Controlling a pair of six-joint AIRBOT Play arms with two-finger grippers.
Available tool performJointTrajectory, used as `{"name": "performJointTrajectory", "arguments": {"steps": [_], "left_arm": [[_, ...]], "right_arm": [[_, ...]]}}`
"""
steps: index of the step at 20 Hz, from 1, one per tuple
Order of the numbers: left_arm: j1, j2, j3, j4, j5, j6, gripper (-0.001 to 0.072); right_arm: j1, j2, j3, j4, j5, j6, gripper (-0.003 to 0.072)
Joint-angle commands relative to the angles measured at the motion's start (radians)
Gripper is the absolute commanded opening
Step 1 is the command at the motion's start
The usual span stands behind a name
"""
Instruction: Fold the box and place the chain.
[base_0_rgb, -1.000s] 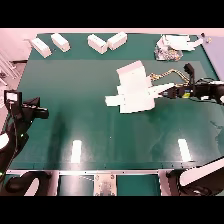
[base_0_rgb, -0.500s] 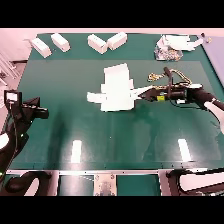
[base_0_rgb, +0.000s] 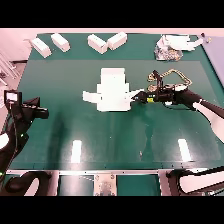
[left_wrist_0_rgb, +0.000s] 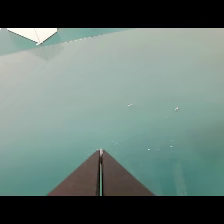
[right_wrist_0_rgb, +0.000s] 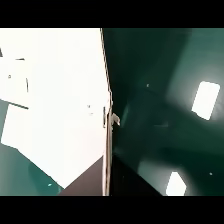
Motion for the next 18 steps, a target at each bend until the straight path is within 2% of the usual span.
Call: {"name": "performJointTrajectory", "arguments": {"steps": [1, 9, 14, 15, 16, 17, 18], "left_arm": [[0.0, -0.001, 0.001, 0.0, 0.0, 0.0, 0.0021], [0.0, -0.001, 0.001, 0.0, -0.011, -0.001, 0.0021], [0.0, -0.001, 0.001, 0.0, -0.041, -0.022, 0.0024], [0.0, -0.001, 0.001, 0.0, -0.058, -0.022, 0.0255], [0.0, -0.001, 0.001, 0.0, -0.077, -0.023, 0.0677], [0.0, -0.001, 0.001, -0.003, -0.098, -0.024, 0.0667], [0.0, -0.001, 0.001, -0.003, -0.121, -0.024, 0.0605]], "right_arm": [[0.014, -0.005, 0.005, -0.003, -0.044, -0.006, 0.0009], [0.066, -0.012, 0.004, -0.005, -0.051, -0.007, 0.0009], [0.066, -0.013, 0.004, -0.039, -0.1, 0.045, 0.0009], [0.066, -0.014, 0.004, -0.038, -0.1, 0.051, 0.0009], [0.067, -0.017, 0.004, -0.047, -0.098, 0.066, 0.0009], [0.068, -0.023, 0.004, -0.059, -0.099, 0.075, 0.0009], [0.068, -0.031, 0.004, -0.058, -0.098, 0.085, 0.0009]]}}
